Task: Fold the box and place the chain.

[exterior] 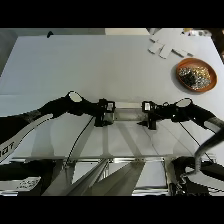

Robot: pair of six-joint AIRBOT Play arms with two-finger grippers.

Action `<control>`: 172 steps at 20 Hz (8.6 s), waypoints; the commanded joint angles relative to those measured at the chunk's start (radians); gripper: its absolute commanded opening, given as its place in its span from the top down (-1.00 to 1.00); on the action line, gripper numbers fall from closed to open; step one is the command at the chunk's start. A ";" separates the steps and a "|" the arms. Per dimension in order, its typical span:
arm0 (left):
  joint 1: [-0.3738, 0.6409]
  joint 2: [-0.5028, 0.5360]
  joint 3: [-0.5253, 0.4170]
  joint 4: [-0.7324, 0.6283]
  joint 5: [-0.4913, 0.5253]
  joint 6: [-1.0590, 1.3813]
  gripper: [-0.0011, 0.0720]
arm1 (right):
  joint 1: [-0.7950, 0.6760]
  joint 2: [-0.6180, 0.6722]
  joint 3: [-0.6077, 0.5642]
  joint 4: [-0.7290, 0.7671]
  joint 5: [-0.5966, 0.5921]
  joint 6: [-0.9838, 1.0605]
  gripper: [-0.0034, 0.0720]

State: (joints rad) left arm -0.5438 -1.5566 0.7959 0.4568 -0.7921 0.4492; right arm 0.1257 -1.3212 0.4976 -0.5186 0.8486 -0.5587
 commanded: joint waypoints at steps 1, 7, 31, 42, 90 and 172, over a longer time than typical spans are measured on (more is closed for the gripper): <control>-0.010 -0.001 0.000 -0.005 0.002 0.000 -0.96 | 0.000 0.000 0.000 0.000 0.000 0.000 -0.55; -0.011 -0.001 0.000 -0.079 0.003 0.000 -0.96 | 0.000 0.000 0.000 0.000 0.000 0.000 -0.55; -0.031 -0.032 0.001 -0.102 0.059 -0.004 0.22 | 0.000 0.000 0.000 0.000 0.000 0.000 -0.55; -0.031 -0.032 0.001 -0.102 0.059 -0.004 0.22 | 0.000 0.000 0.000 0.026 -0.004 0.000 -0.54; -0.031 -0.032 0.001 -0.102 0.058 -0.004 0.22 | 0.209 0.132 0.000 0.136 -0.581 0.577 0.88; -0.031 -0.032 0.001 -0.102 0.058 -0.004 0.22 | 0.090 0.247 -0.023 -0.245 -0.061 0.540 0.87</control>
State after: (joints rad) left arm -0.5743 -1.5887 0.7963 0.3561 -0.7334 0.4473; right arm 0.2203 -1.1206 0.4744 -0.7315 0.7506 -0.2104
